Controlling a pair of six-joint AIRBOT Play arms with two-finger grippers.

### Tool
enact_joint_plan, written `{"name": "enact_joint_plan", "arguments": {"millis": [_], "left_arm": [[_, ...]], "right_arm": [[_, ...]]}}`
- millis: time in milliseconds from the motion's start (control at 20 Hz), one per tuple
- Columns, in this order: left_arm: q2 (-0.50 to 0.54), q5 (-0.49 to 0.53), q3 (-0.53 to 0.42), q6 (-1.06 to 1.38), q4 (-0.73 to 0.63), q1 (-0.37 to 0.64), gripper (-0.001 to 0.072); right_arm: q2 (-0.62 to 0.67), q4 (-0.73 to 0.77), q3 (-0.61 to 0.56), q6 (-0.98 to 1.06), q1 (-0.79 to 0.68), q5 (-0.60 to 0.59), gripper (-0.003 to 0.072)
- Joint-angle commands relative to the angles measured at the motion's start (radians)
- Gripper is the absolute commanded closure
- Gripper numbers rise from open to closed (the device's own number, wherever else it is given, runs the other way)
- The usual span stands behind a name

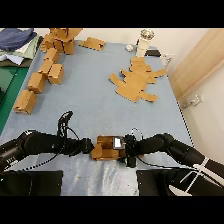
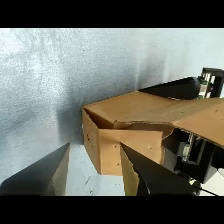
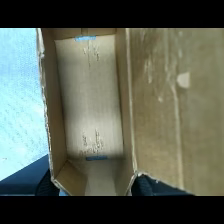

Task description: Fold the box.

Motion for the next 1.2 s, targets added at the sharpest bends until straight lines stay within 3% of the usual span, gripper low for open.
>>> {"name": "enact_joint_plan", "arguments": {"millis": [0,150,350,550,850,1150], "left_arm": [[-0.003,0.037,0.004,0.003,0.002,0.001,0.0234],[-0.008,0.074,0.004,0.002,-0.004,0.001,0.0233],[-0.06,0.005,0.01,0.002,-0.047,0.0,0.0166],[-0.079,-0.022,0.066,0.003,-0.035,-0.002,0.0166],[-0.134,-0.01,0.087,-0.081,0.019,-0.103,0.0166],[-0.251,-0.017,0.21,-0.344,0.287,-0.214,0.0166]], "right_arm": [[0.0,0.0,0.001,0.0,0.0,0.0,0.0258],[0.0,0.0,0.001,0.0,0.0,0.0,0.0258],[0.0,0.0,0.001,0.0,0.0,0.0,0.0258],[0.0,0.0,0.001,0.0,0.0,0.0,0.0258],[0.0,0.0,0.001,0.0,0.0,0.0,0.0258],[0.0,0.0,0.001,0.0,0.0,0.0,0.0258]]}}
